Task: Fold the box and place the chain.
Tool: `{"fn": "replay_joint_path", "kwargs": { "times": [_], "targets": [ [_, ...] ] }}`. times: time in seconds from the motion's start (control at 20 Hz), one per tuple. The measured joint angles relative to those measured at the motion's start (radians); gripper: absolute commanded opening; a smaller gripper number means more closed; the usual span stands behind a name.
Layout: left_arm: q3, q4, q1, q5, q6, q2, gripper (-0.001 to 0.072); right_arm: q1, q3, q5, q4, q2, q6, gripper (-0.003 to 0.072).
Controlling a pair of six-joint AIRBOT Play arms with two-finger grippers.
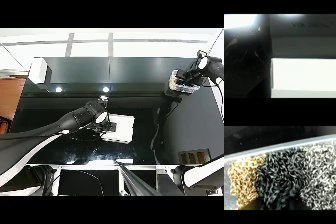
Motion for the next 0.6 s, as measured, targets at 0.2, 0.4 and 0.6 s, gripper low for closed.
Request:
{"fn": "replay_joint_path", "kwargs": {
  "times": [0.2, 0.4, 0.6],
  "targets": [
    [0.0, 0.0, 0.0, 0.0, 0.0, 0.0, 0.0033, -0.003, 0.013, 0.027, 0.004, -0.001, -0.01, 0.0047],
    [0.0, -0.003, 0.0, 0.0, 0.0, 0.0, 0.0033, -0.019, 0.081, 0.127, 0.007, 0.021, -0.089, 0.0045],
    [0.0, -0.011, 0.0, 0.0, 0.0, 0.0, 0.0033, -0.056, 0.128, 0.197, 0.046, 0.13, -0.187, 0.0044]
  ]
}}
